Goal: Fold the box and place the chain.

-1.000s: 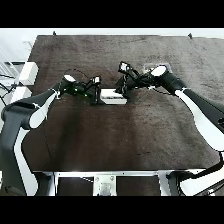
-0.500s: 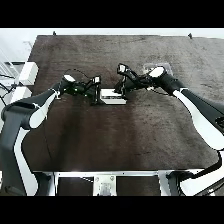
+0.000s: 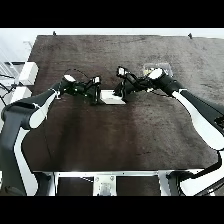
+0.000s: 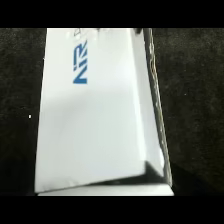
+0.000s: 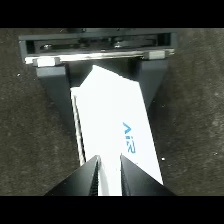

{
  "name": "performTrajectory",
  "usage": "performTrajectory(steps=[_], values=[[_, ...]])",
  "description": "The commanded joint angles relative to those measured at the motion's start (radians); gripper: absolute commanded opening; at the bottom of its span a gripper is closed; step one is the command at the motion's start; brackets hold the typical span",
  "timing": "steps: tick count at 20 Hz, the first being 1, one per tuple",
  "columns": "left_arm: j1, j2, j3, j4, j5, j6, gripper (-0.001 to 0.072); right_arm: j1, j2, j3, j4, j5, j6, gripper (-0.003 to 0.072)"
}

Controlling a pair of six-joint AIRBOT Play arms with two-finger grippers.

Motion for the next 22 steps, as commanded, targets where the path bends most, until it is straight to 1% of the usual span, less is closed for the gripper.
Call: performTrajectory(steps=[1,7,10,11,12,13,16,22], values=[[0.0,0.0,0.0,0.0,0.003,-0.002,0.0579,0.001,-0.001,-0.019,0.0,0.008,-0.001,0.0151],[0.0,0.0,0.0,0.0,0.003,-0.002,0.0579,0.001,-0.001,-0.024,0.002,0.016,0.001,0.0151],[0.0,0.0,0.0,0.0,0.003,-0.001,0.0579,0.001,-0.011,-0.024,0.003,0.123,0.0,0.0154],[0.0,0.0,0.0,0.0,0.003,-0.001,0.0579,0.0,-0.019,-0.024,0.004,0.155,0.0,0.0165],[0.0,0.0,0.0,0.0,0.003,-0.001,0.0579,-0.001,-0.027,-0.024,0.004,0.167,0.0,0.0237],[0.0,0.0,0.0,0.0,0.003,-0.002,0.0579,-0.001,-0.032,-0.024,0.004,0.167,0.0,0.0274],[0.0,0.0,0.0,0.0,0.003,-0.002,0.0579,-0.003,-0.034,-0.021,0.029,0.166,-0.011,0.0275],[0.0,0.0,0.0,0.0,0.003,-0.002,0.0579,-0.043,-0.034,-0.015,0.164,0.167,-0.056,0.0275]])
